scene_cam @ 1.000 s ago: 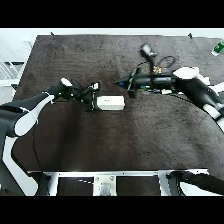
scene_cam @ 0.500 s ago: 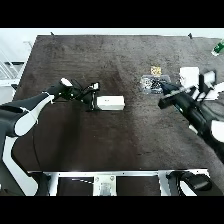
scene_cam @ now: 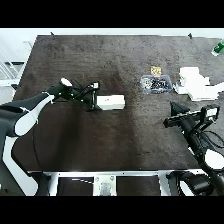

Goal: Fold the box and place the chain.

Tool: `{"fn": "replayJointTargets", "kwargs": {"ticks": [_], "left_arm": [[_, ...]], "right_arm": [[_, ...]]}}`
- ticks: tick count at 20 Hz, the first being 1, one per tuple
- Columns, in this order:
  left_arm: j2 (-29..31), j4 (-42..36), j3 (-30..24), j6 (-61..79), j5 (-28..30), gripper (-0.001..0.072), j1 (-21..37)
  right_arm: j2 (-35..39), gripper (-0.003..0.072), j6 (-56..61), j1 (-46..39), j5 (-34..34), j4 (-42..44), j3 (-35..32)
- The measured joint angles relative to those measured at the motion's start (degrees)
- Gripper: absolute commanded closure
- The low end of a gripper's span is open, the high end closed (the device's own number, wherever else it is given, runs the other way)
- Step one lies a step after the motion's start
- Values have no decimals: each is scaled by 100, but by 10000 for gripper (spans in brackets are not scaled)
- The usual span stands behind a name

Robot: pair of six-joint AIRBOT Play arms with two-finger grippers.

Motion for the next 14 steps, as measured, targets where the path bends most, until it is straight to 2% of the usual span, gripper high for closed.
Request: {"fn": "replayJointTargets", "kwargs": {"ticks": [1,2,6,9,11,14], "left_arm": [[0,-13,0,0,0,543,0],[0,-35,0,0,-2,690,0],[92,-81,0,-68,-61,693,24],[420,-81,0,-391,-52,694,168],[750,-76,0,-680,37,694,415],[1274,-20,0,-1263,389,693,1088]], "right_arm": [[24,677,2,0,-26,-2,-44],[39,677,0,0,-48,-2,-83],[70,677,-7,0,-101,-28,-166],[79,678,-33,0,-120,-46,-223],[79,678,-42,0,-129,-50,-254],[79,678,-46,0,-140,-52,-282]]}}
